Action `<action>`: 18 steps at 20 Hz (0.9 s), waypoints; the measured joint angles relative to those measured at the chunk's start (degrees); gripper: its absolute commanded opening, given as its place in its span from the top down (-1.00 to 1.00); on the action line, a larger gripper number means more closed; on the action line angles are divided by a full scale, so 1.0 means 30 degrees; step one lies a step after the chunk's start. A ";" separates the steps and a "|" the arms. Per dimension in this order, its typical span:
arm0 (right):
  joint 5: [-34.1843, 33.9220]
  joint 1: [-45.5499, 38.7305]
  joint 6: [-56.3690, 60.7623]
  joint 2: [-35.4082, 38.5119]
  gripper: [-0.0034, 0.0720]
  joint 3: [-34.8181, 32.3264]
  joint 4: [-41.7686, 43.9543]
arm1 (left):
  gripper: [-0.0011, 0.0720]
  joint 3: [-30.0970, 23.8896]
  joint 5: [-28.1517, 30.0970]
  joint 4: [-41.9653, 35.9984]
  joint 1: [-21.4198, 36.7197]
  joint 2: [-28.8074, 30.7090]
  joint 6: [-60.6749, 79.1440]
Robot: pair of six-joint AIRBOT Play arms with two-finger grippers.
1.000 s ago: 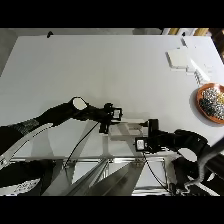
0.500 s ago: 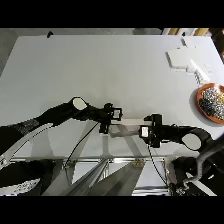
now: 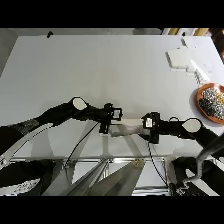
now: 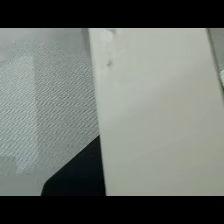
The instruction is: Fold the box and place the chain.
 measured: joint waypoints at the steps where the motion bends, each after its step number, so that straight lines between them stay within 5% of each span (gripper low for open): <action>1: 0.0102 -0.0211 -0.0590 -0.0372 -0.91 0.0000 0.0299 | 0.94 0.0000 0.0000 0.0000 0.0000 0.0000 -0.0007; 12: 0.1209 -0.0794 -0.5435 -0.3271 -0.73 0.0007 0.3089 | 0.94 0.0000 0.0015 0.0007 0.0000 0.0000 0.0007; 18: 0.1275 -0.0801 -0.6003 -0.3621 -0.16 0.0007 0.3759 | 0.94 0.0000 0.0007 0.0015 0.0000 0.0000 0.0015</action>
